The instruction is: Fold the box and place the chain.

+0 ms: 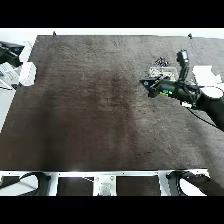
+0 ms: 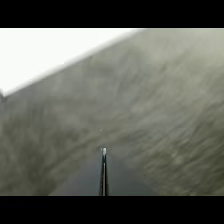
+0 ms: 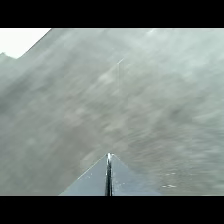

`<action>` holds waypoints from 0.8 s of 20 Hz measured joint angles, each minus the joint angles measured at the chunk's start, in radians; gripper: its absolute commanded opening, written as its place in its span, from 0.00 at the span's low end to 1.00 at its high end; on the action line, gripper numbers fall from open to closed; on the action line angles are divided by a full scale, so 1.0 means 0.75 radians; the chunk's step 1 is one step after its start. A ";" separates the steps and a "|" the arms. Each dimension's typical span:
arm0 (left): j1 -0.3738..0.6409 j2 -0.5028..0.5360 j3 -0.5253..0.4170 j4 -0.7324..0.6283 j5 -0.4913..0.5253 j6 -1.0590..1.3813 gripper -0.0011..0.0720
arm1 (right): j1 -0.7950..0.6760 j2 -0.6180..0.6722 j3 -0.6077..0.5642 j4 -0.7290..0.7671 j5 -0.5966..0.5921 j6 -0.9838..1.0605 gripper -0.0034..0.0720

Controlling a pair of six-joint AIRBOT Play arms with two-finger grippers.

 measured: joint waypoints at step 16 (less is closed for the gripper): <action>-0.531 0.744 -1.174 -0.561 0.438 0.400 0.04 | 0.001 1.127 -0.861 -0.023 -0.660 -0.013 0.06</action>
